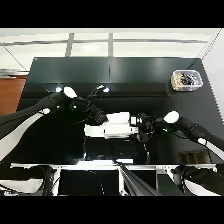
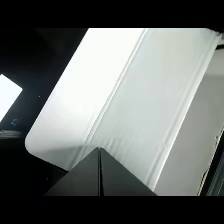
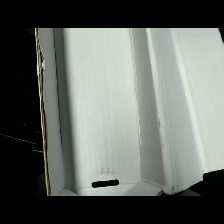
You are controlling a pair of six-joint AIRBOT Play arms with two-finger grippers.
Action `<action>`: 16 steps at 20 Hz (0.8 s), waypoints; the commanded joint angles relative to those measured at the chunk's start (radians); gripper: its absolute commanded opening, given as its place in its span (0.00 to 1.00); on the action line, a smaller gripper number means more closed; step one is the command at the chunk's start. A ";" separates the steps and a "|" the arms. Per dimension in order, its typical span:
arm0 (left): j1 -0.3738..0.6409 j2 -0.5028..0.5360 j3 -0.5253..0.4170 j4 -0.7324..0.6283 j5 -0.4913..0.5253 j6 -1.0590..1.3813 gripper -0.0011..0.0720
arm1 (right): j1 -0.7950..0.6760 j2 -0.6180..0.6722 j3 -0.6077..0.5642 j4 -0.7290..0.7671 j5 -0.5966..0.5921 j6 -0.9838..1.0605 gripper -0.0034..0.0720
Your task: Fold the box and place the chain.
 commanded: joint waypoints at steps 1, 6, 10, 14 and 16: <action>0.005 -0.011 0.038 0.037 -0.065 0.042 0.05 | 0.001 0.000 0.000 0.003 -0.006 0.002 0.22; 0.080 0.139 0.071 0.054 -0.086 0.034 0.05 | 0.001 0.000 0.000 0.005 -0.010 0.003 0.22; 0.154 0.300 -0.003 0.111 -0.140 0.111 0.05 | 0.001 0.000 0.000 0.007 -0.019 0.012 0.22; 0.154 0.449 -0.192 0.099 -0.041 0.187 0.05 | 0.001 0.000 0.000 0.032 -0.069 0.043 0.22; 0.107 0.457 -0.272 0.088 0.020 0.323 0.06 | 0.001 0.000 0.000 0.032 -0.069 0.043 0.22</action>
